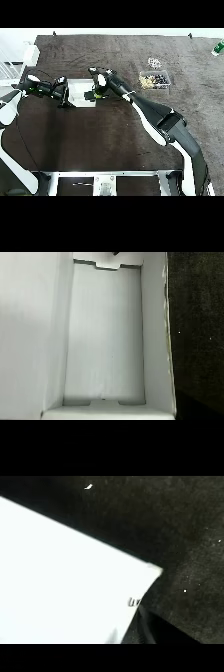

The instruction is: Fold the box and place the chain.

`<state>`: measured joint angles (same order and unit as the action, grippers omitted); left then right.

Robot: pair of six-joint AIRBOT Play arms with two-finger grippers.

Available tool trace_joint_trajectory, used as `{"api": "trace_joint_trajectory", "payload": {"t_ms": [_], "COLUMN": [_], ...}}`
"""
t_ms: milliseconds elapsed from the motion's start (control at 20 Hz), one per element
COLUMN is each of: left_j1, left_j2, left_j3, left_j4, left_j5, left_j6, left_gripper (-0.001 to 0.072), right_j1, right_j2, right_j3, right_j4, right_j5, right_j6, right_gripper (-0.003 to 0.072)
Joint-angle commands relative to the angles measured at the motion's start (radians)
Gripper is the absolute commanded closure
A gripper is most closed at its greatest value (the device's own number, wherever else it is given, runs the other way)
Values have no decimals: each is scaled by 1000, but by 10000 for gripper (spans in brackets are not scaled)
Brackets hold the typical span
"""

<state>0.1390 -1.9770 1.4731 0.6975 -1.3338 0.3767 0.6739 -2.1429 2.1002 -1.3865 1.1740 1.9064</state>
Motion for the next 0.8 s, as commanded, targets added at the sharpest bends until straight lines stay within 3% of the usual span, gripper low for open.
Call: {"api": "trace_joint_trajectory", "payload": {"t_ms": [0, 150, 250, 500, 650, 750], "left_j1": [-1, -1, -1, -1, -1, -1], "left_j2": [0, 0, 0, 0, 0, 0], "left_j3": [1, 1, 1, 1, 1, 1], "left_j4": [-2, -2, -2, -2, -2, -2], "left_j5": [0, 0, 0, -1, 0, 0], "left_j6": [-3, -3, -3, -3, -3, -3], "left_gripper": [182, 182, 182, 182, 182, 182], "right_j1": [-6, -18, -26, -27, -27, -27], "right_j2": [14, 34, 46, 50, 43, 31], "right_j3": [0, 0, -3, -8, -8, -7], "right_j4": [-1, -6, -12, -12, -13, -18], "right_j5": [-6, -3, 15, 48, 42, -11], "right_j6": [1, 1, 1, 1, 0, -3], "right_gripper": [231, 226, 152, 152, 177, 238]}}
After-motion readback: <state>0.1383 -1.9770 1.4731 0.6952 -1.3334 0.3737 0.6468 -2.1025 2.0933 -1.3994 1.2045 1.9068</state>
